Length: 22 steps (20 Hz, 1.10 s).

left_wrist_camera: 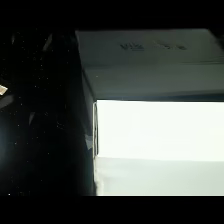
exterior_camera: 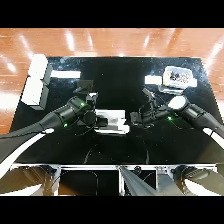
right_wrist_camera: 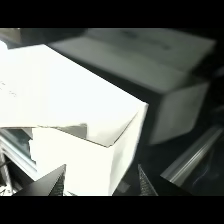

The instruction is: Fold the box and place the chain.

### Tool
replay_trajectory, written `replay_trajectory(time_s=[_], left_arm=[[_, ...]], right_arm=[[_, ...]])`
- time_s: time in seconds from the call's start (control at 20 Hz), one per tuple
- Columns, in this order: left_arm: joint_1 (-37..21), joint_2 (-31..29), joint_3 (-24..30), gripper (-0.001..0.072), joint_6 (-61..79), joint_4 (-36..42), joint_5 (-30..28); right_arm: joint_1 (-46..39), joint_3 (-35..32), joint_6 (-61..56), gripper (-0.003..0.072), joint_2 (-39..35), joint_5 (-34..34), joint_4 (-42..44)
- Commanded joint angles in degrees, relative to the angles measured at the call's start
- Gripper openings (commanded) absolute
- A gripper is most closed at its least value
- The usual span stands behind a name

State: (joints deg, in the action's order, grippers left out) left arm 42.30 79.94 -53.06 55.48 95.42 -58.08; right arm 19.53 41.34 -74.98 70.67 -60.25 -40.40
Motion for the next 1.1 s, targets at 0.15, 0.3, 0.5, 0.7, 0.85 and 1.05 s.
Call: replay_trajectory(time_s=[0.15, 0.3, 0.5, 0.7, 0.85, 1.05], left_arm=[[0.0, 0.0, -0.1, 0.0021, 0.0, 0.0, 0.0], [0.0, 0.0, -0.1, 0.0022, 0.0, 0.0, 0.0], [0.0, 0.0, -0.1, 0.0021, 0.0, 0.0, 0.0], [0.0, 0.0, -0.1, 0.0021, 0.0, 0.0, 0.0], [0.0, 0.0, -0.1, 0.0021, 0.0, 0.0, 0.0], [0.0, 0.0, -0.1, 0.0022, 0.0, 0.0, 0.0]], right_arm=[[0.2, 0.2, 0.0, 0.0537, 0.0, -0.3, -0.1], [2.0, 0.2, 0.0, 0.0535, 0.0, 0.9, -0.1], [7.2, 0.6, -4.5, 0.0534, 0.1, 5.9, -1.3], [12.9, 5.0, -21.1, 0.0419, 0.2, 9.5, -18.6], [17.2, 8.6, -31.8, 0.0418, 0.5, 9.3, -29.9], [21.9, 13.3, -38.9, 0.0418, 4.3, 6.6, -38.8]])
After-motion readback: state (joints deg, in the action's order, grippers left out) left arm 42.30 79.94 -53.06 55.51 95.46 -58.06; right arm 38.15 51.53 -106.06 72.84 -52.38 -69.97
